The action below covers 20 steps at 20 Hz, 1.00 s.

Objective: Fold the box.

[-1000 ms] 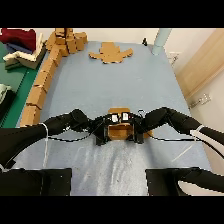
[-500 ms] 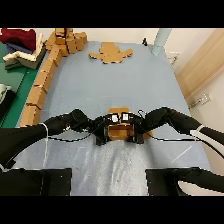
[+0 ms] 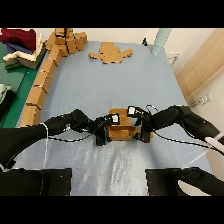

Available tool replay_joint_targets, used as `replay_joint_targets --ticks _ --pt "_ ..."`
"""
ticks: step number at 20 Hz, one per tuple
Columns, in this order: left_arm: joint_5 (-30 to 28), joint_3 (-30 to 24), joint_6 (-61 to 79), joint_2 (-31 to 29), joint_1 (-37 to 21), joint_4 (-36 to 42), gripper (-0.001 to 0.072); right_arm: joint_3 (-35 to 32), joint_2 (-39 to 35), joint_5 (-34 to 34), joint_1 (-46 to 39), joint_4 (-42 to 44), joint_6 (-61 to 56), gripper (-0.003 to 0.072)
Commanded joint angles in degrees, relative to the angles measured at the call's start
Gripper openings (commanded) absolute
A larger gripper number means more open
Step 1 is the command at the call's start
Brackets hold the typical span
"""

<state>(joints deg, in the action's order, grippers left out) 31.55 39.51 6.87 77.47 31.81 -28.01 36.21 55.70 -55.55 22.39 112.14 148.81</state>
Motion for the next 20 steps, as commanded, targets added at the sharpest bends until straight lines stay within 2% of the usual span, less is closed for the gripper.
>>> replay_joint_targets --ticks 1,4,6,9,10,11,12,15,20 --pt "-0.04 0.07 -0.04 -0.02 -0.02 -0.07 0.0374 0.02 -5.95 -7.15 -0.02 -0.61 -14.34 0.072" --pt "-0.04 0.07 -0.04 -0.02 -0.02 -0.07 0.0374 0.0 -7.3 -7.78 -0.02 9.42 -33.2 0.072" --pt "-0.04 0.07 -0.04 -0.02 -0.02 -0.07 0.0374 -0.02 -7.08 -7.65 0.24 14.05 -38.34 0.072" --pt "-0.04 0.07 -0.04 -0.02 -0.02 -0.07 0.0374 -0.02 -6.62 -6.12 1.29 14.67 -43.82 0.0717" --pt "-0.04 0.07 -0.04 -0.02 -0.02 -0.07 0.0374 0.0 -6.01 -5.53 1.29 15.17 -46.62 0.0631" --pt "-0.04 0.07 -0.04 -0.02 -0.02 -0.07 0.0374 0.24 -5.38 -3.5 1.29 16.98 -48.65 0.0193" --pt "-0.04 0.07 -0.04 -0.02 -0.02 -0.07 0.0374 0.9 -4.72 -1.49 1.29 17.99 -48.63 0.0005" --pt "-0.04 0.07 -0.04 -0.02 -0.02 -0.07 0.0374 6.14 0.26 4.52 0.55 15.93 -47.21 0.0004" --pt "-0.04 0.07 -0.04 -0.02 -0.02 -0.07 0.0374 17.68 17.22 -0.13 -1.2 16.39 -45.13 0.0003"
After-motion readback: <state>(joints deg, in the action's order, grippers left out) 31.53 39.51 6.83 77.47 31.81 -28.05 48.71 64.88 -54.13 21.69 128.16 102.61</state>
